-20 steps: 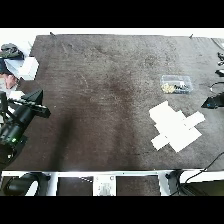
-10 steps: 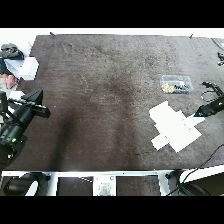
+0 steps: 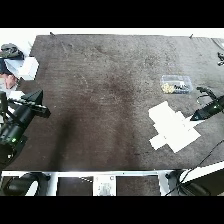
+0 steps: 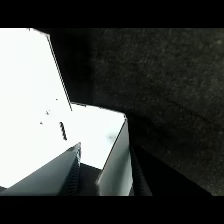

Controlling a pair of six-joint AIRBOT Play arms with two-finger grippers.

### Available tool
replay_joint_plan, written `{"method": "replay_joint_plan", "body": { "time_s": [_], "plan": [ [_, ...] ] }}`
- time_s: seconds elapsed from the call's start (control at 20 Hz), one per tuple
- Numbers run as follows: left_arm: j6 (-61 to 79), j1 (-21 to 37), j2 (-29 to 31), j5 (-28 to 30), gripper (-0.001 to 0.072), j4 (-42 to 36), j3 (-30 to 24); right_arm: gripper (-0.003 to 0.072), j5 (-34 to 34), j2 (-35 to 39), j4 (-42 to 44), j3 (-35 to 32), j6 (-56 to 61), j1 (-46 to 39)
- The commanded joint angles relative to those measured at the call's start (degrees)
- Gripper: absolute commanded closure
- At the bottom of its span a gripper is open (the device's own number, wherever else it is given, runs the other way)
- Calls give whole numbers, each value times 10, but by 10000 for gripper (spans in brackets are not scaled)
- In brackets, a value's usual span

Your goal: Fold the box and place the chain.

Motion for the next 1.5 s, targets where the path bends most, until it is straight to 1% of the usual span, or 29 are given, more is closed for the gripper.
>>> {"method": "replay_joint_plan", "body": {
  "time_s": [0.0,0.1,0.15,0.2,0.25,0.3,0.35,0.4,0.45,0.5,0.55,0.65,0.75,0.9,1.0,1.1,1.2,1.3,1.45],
  "plan": [
    [0,0,0,0,698,0,1,331,3,-3,4,0,-12,-8],
    [0,0,0,0,698,0,1,331,11,-10,19,0,-12,-17],
    [0,0,0,0,698,0,1,346,22,-18,33,0,-12,-22],
    [0,0,0,0,698,0,1,418,37,-26,46,0,-11,-25],
    [0,0,0,0,698,0,1,439,54,-35,53,0,-12,-26],
    [0,0,0,0,698,0,1,439,72,-44,64,0,-11,-27],
    [0,0,0,0,698,0,1,496,97,-51,74,0,-12,-27],
    [0,0,0,0,698,0,1,518,111,-56,81,0,-13,-27],
    [0,0,0,0,698,0,1,519,122,-57,87,0,-13,-27],
    [0,0,0,0,697,0,1,589,127,-56,99,0,-13,-27],
    [0,0,0,0,698,0,1,680,127,-53,113,0,-13,-27],
    [0,0,0,0,698,0,1,699,127,-40,156,-10,-13,-27],
    [0,0,0,0,698,0,1,699,127,-21,205,-30,-13,-27],
    [0,0,0,0,698,0,1,700,126,28,281,-94,-12,-26],
    [0,0,0,0,697,0,1,700,125,69,353,-158,-14,-26],
    [0,0,0,0,698,0,1,700,120,113,418,-236,-52,-17],
    [0,0,0,0,698,0,1,700,79,152,454,-308,-92,8],
    [0,0,0,0,698,0,1,701,15,177,497,-370,-108,50],
    [0,0,0,0,698,0,1,701,-69,183,571,-425,-114,137]
  ]
}}
